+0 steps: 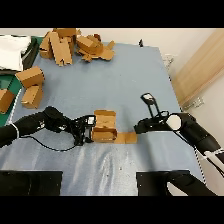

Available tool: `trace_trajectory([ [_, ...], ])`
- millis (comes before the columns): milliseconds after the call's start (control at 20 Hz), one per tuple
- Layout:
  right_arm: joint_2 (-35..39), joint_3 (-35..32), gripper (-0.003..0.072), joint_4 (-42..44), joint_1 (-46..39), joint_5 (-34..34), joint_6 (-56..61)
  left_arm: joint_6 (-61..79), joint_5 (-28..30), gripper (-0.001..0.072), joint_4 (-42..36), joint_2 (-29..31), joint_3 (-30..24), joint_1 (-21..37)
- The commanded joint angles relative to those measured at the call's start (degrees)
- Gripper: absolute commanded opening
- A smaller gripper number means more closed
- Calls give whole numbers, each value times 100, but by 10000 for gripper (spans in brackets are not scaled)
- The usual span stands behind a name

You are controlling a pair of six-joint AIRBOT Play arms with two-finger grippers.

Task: Fold the box.

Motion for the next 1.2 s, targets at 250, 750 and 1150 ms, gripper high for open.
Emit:
trace_trajectory([
  [250,-636,-634,2,1725,-625,52,927,2,2,451,0,0,7,4],
  [750,-704,-625,2,3200,817,-280,732,2,2,451,0,-2,7,4],
  [1150,-656,-199,3,2874,977,-496,870,0,0,451,0,-2,7,4],
])
